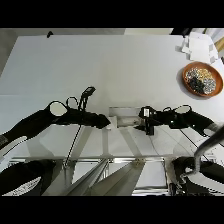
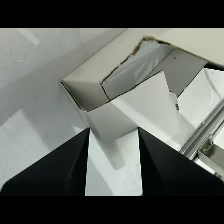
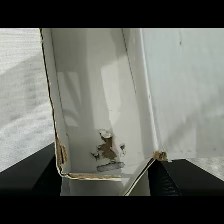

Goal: Fold the box and place the chain.

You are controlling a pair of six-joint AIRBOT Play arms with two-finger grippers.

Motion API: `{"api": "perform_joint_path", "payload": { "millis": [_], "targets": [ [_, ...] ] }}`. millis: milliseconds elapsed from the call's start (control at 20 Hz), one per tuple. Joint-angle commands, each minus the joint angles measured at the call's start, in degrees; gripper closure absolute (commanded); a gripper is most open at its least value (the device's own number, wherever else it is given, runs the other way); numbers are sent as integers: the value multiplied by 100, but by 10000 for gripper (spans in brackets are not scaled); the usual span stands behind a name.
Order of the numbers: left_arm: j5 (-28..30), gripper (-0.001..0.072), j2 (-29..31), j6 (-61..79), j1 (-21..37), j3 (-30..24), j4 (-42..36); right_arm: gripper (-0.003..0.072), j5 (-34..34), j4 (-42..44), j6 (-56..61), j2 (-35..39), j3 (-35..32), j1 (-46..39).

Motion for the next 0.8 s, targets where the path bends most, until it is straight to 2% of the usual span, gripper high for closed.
{"api": "perform_joint_path", "payload": {
  "millis": [0,200,300,750],
  "targets": [
    [22,368,4,-195,-4,4,-31,351,2,0,0,0,0,2],
    [424,358,-9,-562,-205,39,-17,351,4,0,0,0,2,2],
    [616,277,-20,-717,-341,83,7,351,4,2,0,0,0,2],
    [1025,252,-26,-1971,-791,184,870,351,2,2,0,0,2,2]
  ]
}}
